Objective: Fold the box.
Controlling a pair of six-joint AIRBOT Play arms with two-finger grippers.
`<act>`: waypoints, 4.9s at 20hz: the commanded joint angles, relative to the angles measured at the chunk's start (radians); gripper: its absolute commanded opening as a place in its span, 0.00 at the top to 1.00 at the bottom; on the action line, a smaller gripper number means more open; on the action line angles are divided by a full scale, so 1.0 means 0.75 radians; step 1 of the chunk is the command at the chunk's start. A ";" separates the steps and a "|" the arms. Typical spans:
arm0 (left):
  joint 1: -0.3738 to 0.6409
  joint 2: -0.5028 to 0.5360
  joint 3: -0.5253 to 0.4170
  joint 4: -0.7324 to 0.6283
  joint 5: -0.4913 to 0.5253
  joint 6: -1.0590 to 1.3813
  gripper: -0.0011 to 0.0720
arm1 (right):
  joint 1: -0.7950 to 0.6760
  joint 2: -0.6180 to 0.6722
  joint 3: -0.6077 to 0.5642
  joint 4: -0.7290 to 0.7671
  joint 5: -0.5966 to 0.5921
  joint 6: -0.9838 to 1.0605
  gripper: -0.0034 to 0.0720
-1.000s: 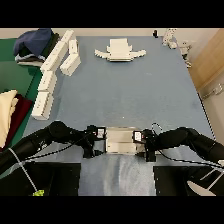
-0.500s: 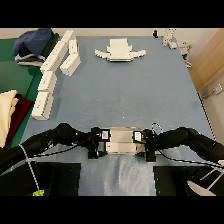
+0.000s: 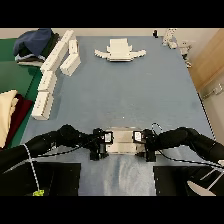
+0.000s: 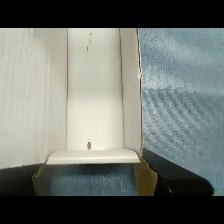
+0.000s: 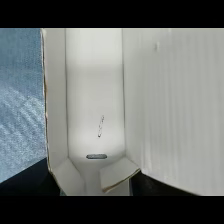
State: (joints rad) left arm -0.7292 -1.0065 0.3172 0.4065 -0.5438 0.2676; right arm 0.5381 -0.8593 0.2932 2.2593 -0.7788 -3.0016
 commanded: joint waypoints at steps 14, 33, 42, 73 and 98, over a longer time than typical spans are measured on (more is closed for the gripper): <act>-0.009 -0.005 0.003 -0.011 0.023 0.002 0.35 | -0.001 0.001 0.001 0.000 0.000 0.000 0.20; -0.009 -0.005 0.003 -0.009 0.024 0.002 0.35 | -0.001 0.001 0.001 0.000 -0.020 0.002 0.18; -0.009 -0.005 0.003 -0.009 0.024 0.002 0.35 | -0.001 0.275 0.124 -0.552 -0.434 0.724 0.00; -0.009 -0.005 0.002 -0.009 0.024 0.002 0.35 | 0.159 -0.333 0.320 0.085 0.231 1.888 0.96; -0.009 -0.005 0.003 -0.009 0.024 0.002 0.35 | 0.158 0.400 0.301 -0.463 -0.545 1.255 0.31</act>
State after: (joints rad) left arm -0.7361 -1.0103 0.3183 0.3996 -0.5255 0.2691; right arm 0.6567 -0.5957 0.5266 1.9972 -1.0691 -1.9522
